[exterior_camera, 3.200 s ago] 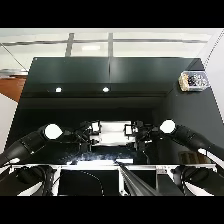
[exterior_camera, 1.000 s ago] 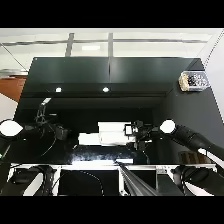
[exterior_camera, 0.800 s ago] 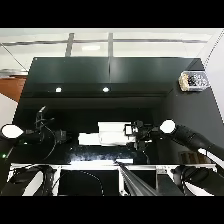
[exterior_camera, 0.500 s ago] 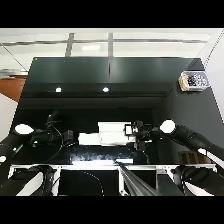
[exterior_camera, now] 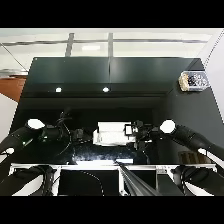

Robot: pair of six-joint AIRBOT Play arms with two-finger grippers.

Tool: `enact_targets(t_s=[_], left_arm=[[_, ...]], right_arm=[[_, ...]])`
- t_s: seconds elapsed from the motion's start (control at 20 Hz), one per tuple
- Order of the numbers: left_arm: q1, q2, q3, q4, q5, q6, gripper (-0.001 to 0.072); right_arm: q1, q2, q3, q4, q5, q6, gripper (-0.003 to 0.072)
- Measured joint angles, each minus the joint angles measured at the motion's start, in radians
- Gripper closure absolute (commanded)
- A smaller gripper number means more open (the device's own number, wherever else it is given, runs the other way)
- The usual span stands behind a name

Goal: Fold the box and place the chain.

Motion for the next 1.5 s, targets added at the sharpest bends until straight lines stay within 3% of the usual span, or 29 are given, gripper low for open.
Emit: enact_targets(t_s=[0.4, 0.6, 0.85, 1.1, 1.3, 1.35, 1.45, 1.5], left_arm=[[-0.076, -0.002, 0.077, -0.028, -0.079, -0.003, 0.0074], [-0.182, -0.002, 0.082, -0.036, 0.005, -0.053, 0.0074], [-0.319, -0.002, 0.084, -0.028, 0.196, -0.158, 0.0075], [-0.404, -0.002, 0.089, -0.014, 0.290, -0.238, 0.0076], [-0.478, -0.002, 0.150, 0.176, 0.312, -0.460, 0.0085], [-0.507, -0.002, 0.171, 0.258, 0.313, -0.548, 0.0113], [-0.576, -0.003, 0.219, 0.445, 0.310, -0.755, 0.0402], [-0.612, -0.006, 0.243, 0.544, 0.302, -0.858, 0.0427]], right_arm=[[0.000, 0.000, 0.000, 0.000, 0.000, 0.000, 0.0289], [0.000, 0.000, 0.000, 0.000, 0.000, 0.000, 0.0289], [0.000, 0.000, 0.000, 0.000, 0.000, 0.000, 0.0289], [0.000, 0.000, 0.000, 0.000, -0.002, 0.000, 0.0289], [0.000, 0.000, 0.000, 0.000, -0.010, 0.000, 0.0289], [0.000, 0.000, 0.000, 0.000, -0.010, 0.000, 0.0289], [0.000, 0.000, 0.000, 0.000, -0.013, 0.000, 0.0289], [0.000, 0.000, 0.000, 0.000, -0.014, 0.000, 0.0290]])
